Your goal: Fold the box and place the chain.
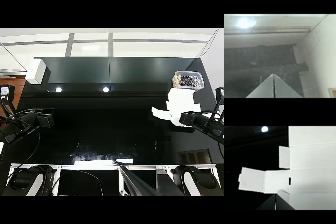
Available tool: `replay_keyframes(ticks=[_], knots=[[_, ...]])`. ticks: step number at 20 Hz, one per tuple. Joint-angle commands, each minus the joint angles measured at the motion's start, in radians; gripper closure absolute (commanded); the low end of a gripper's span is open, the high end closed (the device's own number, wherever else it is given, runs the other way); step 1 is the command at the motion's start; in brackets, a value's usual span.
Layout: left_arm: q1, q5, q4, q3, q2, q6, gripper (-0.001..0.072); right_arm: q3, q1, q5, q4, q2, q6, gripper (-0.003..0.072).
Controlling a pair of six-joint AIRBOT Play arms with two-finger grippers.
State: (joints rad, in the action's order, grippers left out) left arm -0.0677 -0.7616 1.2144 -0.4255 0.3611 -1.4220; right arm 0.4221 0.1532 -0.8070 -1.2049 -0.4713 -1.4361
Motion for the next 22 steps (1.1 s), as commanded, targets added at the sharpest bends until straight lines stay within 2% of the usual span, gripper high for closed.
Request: replay_keyframes(ticks=[1,13,17,19,20,21,22], knots=[[0.0,0.0,0.0,0.0,-0.001,0.0,0.068,-0.001,0.0,0.0,0.0,0.001,0.0,0.0673],[0.0,0.0,0.0,0.0,-0.001,0.001,0.0679,-0.001,0.0,0.002,0.006,0.001,0.0,0.0673],[-0.001,0.068,0.021,0.0,-0.001,0.028,0.0678,-0.001,0.0,0.136,0.047,0.001,0.0,0.0673],[-0.001,0.091,0.021,0.0,-0.001,0.027,0.0678,-0.001,0.0,0.162,0.062,0.001,0.0,0.0654],[-0.001,0.131,0.023,0.0,-0.001,0.027,0.0679,-0.001,0.0,0.18,0.063,0.001,0.0,0.0363],[-0.001,0.187,0.017,0.0,-0.001,0.027,0.0679,-0.001,0.0,0.191,0.058,0.0,0.0,-0.0034],[-0.001,0.23,0.002,0.0,-0.001,0.027,0.0678,-0.001,0.0,0.208,0.04,-0.004,0.0,-0.0034]])
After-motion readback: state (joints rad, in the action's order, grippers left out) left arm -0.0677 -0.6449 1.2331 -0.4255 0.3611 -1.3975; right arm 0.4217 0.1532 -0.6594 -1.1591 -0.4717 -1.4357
